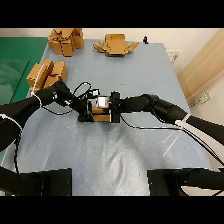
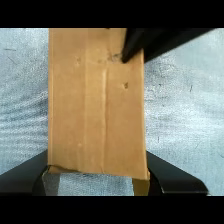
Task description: Fold the box.
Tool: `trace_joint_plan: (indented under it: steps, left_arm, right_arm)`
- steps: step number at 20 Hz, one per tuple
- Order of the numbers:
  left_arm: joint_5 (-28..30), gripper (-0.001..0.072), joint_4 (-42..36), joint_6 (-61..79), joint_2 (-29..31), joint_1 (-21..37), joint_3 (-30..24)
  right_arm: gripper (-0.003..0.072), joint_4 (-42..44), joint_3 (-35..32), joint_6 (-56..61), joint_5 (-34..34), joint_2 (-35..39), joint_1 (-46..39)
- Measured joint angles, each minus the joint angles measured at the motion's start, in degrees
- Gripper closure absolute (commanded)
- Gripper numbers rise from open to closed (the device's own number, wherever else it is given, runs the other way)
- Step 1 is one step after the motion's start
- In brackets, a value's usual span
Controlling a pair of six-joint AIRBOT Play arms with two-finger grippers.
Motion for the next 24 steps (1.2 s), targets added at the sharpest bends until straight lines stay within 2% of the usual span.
trace_joint_plan:
  steps: [6,11,13,14,24]
  left_arm:
    - [0.0,0.0693,-0.02,-0.02,0.0,0.0,0.0]
    - [0.02,0.0693,0.0,0.0,0.0,0.0,0.0]
    - [0.04,0.0693,0.0,0.0,0.02,0.0,0.0]
    - [0.04,0.0694,0.02,0.04,0.0,0.0,0.0]
    - [0.07,0.0694,0.07,0.11,0.02,0.0,0.0]
  right_arm:
    - [0.0679,-0.02,-0.02,0.81,0.04,-0.26,0.04]
    - [0.0679,0.0,-0.02,2.01,-2.49,-1.88,0.04]
    - [0.059,0.04,-0.02,2.34,-3.69,-2.23,0.04]
    - [0.0579,0.07,-0.02,2.43,-4.13,-2.25,0.04]
    - [0.0603,0.02,0.0,5.92,-6.21,-1.97,0.02]
